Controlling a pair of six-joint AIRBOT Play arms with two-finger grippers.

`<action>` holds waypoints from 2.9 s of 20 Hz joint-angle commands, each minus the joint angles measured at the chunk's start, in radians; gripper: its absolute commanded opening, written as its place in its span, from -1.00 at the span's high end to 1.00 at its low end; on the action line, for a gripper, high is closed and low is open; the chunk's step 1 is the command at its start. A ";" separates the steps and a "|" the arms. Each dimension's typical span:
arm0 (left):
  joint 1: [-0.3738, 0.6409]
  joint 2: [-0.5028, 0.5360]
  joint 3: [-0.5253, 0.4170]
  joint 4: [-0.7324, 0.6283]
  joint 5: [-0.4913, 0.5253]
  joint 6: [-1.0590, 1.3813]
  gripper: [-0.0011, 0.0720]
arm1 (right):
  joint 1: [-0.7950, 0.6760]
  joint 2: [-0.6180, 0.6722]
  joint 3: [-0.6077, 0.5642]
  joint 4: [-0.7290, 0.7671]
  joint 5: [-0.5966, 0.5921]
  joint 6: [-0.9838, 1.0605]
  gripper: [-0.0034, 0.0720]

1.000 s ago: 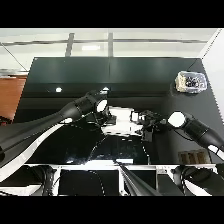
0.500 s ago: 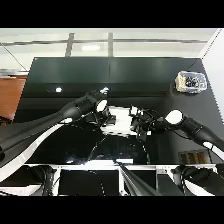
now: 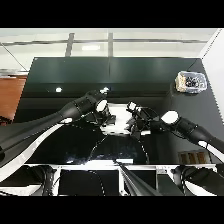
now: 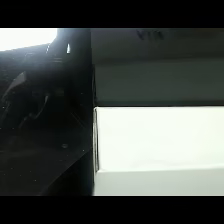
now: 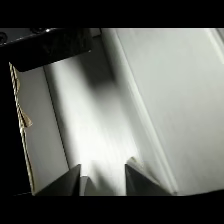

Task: Fold the box and place the chain.

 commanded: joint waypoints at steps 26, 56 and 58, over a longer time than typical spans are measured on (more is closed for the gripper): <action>0.001 0.000 0.000 -0.001 0.002 0.002 0.89 | -0.466 0.227 -0.307 -0.058 0.153 1.205 0.87; 0.001 0.000 0.000 -0.001 0.000 0.002 0.89 | -0.095 0.075 0.054 -0.182 0.169 1.284 -0.34; 0.001 0.000 0.000 -0.001 0.001 0.002 0.89 | -0.063 0.075 0.080 -0.274 0.169 1.357 -0.34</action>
